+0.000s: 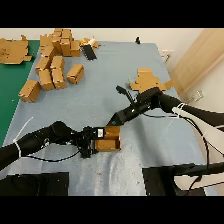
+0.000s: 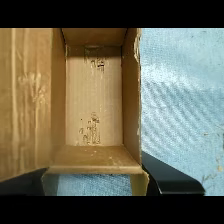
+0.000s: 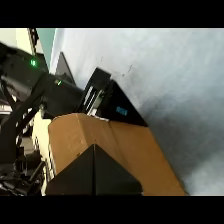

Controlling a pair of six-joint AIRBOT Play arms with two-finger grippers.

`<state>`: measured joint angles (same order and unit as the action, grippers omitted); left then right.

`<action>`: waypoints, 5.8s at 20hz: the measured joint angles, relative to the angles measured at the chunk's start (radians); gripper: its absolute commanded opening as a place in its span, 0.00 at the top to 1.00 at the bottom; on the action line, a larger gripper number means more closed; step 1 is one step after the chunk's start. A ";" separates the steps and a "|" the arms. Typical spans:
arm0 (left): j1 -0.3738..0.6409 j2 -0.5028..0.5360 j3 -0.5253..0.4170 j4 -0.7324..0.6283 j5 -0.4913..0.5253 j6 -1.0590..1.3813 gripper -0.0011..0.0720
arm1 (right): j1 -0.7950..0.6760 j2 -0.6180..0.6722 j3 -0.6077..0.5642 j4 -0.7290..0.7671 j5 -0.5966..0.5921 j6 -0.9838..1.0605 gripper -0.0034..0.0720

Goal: Fold the box.

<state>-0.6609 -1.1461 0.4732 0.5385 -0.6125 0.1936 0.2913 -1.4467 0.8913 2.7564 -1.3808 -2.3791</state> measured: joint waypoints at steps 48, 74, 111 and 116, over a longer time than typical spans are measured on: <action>0.000 0.000 0.000 0.000 0.003 -0.001 0.39 | 0.576 0.655 -0.505 -0.693 0.949 -0.423 0.40; 0.000 0.000 0.000 0.000 0.000 0.000 0.39 | 0.663 0.642 -0.519 -0.766 1.051 -0.423 0.40; 0.000 0.000 0.000 0.000 0.000 0.001 0.39 | 0.675 0.687 -0.515 -0.873 1.024 -0.307 0.74; 0.000 0.000 0.000 0.000 0.000 0.000 0.39 | 0.676 0.683 -0.516 -0.817 0.998 -0.306 0.74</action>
<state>-0.6609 -1.1461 0.4732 0.5388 -0.6121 0.1940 0.9672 -0.7635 0.3756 1.9392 -0.3832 -2.6854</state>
